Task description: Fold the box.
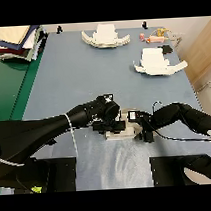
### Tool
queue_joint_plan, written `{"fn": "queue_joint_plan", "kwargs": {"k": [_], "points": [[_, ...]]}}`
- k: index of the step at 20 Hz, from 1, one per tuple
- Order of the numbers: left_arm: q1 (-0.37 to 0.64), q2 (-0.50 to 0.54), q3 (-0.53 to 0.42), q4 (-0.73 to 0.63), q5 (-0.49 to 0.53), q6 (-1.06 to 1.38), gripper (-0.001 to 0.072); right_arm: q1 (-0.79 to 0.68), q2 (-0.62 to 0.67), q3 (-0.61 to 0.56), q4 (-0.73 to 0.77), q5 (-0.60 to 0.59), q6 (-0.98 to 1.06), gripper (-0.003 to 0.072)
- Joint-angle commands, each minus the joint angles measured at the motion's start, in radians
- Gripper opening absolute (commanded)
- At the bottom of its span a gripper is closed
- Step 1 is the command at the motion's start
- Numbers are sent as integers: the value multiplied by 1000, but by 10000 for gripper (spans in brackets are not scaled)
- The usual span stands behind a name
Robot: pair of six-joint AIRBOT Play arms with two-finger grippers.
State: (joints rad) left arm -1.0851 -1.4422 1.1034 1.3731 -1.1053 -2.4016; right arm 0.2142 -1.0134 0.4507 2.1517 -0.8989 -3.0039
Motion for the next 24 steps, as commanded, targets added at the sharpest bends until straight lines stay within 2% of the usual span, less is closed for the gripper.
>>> {"fn": "queue_joint_plan", "kwargs": {"k": [1,7,8,10,11,13,20,22,24], "points": [[4,-14,1,3,-2,1,293,0,0,1,0,0,0,543],[0,-47,1,0,-6,2,277,0,1,1,0,0,0,543],[0,-47,2,4,-6,0,243,0,1,1,0,0,0,543],[0,-47,5,23,-6,0,99,0,1,1,0,0,0,543],[0,-47,9,27,-6,-3,98,0,1,1,0,0,0,543],[0,-47,14,49,-15,-40,17,0,1,1,0,0,0,543],[0,-47,14,29,-32,-49,23,0,1,1,0,0,0,543],[0,-46,15,19,-34,-53,438,0,1,1,0,0,0,543],[2,-46,29,21,-59,-52,447,0,1,1,0,0,0,543]]}}
